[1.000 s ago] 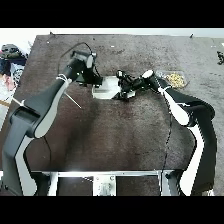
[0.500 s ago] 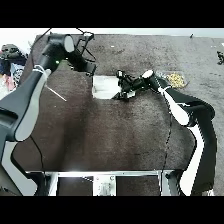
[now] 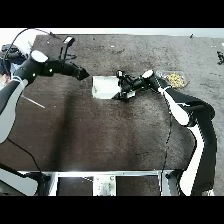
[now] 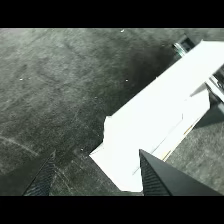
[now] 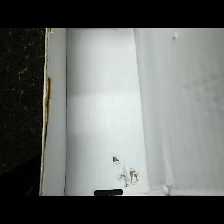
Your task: Fold the box and place the chain.
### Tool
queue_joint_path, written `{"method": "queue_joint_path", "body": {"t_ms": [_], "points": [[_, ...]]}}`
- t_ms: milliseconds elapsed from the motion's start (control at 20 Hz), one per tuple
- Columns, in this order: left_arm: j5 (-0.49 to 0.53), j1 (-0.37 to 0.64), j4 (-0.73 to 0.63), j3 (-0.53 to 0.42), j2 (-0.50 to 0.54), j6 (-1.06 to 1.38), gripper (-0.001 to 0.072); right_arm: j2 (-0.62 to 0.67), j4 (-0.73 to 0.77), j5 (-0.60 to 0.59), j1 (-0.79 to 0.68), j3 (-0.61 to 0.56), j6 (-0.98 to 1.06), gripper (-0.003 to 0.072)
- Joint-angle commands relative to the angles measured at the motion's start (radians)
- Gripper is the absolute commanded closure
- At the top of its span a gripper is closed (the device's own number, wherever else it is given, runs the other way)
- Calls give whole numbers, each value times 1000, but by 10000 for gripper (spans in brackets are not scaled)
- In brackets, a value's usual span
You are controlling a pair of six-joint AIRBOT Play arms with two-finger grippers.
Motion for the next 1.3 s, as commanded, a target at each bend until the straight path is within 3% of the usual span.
{"method": "queue_joint_path", "body": {"t_ms": [0,100,150,300,400,550,700,800,850,900,1250], "points": [[50,51,-219,-104,9,265,140,0,0,0,0,0,0,222],[36,50,-268,-104,9,267,151,0,0,0,0,0,0,222],[31,50,-267,-104,7,280,204,0,0,0,1,0,0,223],[53,51,-278,-103,4,399,203,0,0,0,1,0,0,222],[32,55,-281,-47,-50,416,204,0,0,0,0,0,0,222],[-103,55,-267,122,-213,422,204,0,0,0,0,0,0,222],[-320,92,-269,298,-376,448,204,0,0,0,0,0,0,222],[-433,114,-267,353,-441,537,201,0,0,0,0,0,0,222],[-451,117,-241,353,-453,607,157,0,0,0,0,0,0,222],[-472,114,-206,353,-459,682,23,0,0,0,0,0,0,222],[-504,73,-143,351,-466,866,-11,0,0,0,0,0,0,222]]}}
